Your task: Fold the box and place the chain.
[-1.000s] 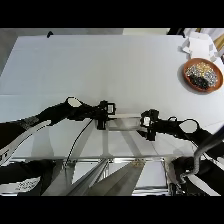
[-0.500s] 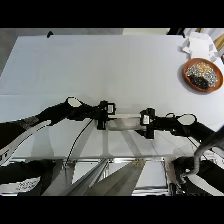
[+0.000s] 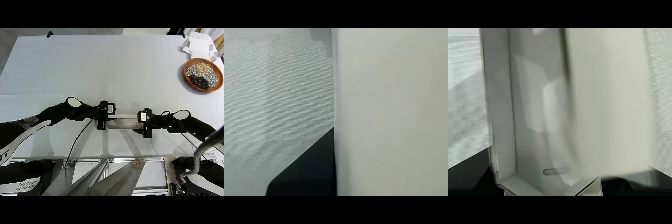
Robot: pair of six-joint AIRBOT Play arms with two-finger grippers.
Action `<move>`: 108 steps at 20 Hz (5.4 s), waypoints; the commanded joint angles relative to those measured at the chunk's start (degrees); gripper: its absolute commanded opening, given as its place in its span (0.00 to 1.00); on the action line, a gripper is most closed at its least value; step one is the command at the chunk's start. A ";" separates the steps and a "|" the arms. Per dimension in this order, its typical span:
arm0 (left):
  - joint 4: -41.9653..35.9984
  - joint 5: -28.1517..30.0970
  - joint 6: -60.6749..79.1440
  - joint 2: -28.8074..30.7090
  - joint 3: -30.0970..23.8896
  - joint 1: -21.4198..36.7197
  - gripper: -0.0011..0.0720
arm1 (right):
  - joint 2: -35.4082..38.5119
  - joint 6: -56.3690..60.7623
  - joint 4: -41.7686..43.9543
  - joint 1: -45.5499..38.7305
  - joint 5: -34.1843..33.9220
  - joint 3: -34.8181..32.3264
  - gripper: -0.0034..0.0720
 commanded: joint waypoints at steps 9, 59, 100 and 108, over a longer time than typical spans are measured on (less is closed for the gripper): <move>-0.02 0.04 -0.02 -0.02 0.04 -0.04 0.03 | -0.59 -0.22 -0.22 0.02 -0.11 0.09 0.47; 28.28 -5.42 -33.44 29.46 0.04 0.04 0.53 | -0.52 -0.02 -0.39 0.02 0.00 0.09 0.54; 3.34 15.85 -36.02 8.37 -0.02 -10.10 0.02 | -0.52 -0.02 -0.39 0.02 0.00 0.09 0.54; 13.51 13.00 -36.26 17.09 -0.02 -6.62 0.02 | -0.52 -0.02 -0.42 0.02 -0.02 0.09 0.54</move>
